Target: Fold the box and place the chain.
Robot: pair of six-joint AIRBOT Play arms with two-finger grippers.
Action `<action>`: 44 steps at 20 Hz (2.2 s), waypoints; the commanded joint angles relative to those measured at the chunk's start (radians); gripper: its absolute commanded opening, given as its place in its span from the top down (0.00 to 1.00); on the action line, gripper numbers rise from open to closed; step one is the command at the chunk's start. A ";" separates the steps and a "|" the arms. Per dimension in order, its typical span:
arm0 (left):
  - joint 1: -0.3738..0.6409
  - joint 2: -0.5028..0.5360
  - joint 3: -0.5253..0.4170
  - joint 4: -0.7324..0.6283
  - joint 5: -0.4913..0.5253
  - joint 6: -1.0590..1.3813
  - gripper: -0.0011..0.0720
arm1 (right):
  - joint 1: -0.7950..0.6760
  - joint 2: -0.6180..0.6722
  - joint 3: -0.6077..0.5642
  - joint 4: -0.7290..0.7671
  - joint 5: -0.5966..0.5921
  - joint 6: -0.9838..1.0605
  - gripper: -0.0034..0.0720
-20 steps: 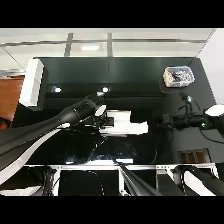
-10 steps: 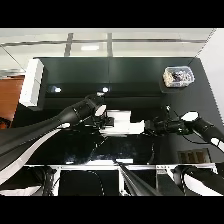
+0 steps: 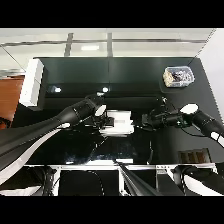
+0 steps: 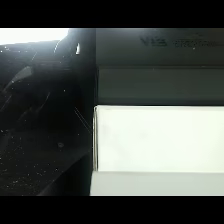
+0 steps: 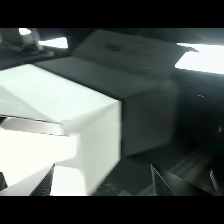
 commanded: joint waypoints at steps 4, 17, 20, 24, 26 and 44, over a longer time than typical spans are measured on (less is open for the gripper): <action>0.000 0.000 0.001 0.000 0.000 0.000 0.95 | 0.090 0.000 0.046 0.011 -0.009 0.027 0.26; 0.000 -0.001 0.001 0.000 0.002 0.000 0.95 | 0.343 -0.001 0.202 -0.382 -0.137 0.523 0.49; 0.000 -0.001 0.001 0.000 0.001 0.000 0.95 | 0.399 -0.017 0.236 -0.502 -0.148 0.655 0.49; 0.000 -0.001 0.001 0.000 0.001 0.000 0.95 | 0.481 -0.072 0.296 -0.681 -0.146 0.807 0.49; 0.000 -0.001 0.001 0.000 0.001 0.000 0.95 | 0.508 -0.103 0.322 -0.747 -0.127 0.885 0.49; 0.000 -0.001 0.001 0.000 0.002 0.000 0.95 | 0.666 -0.238 0.451 -1.045 0.026 1.256 0.86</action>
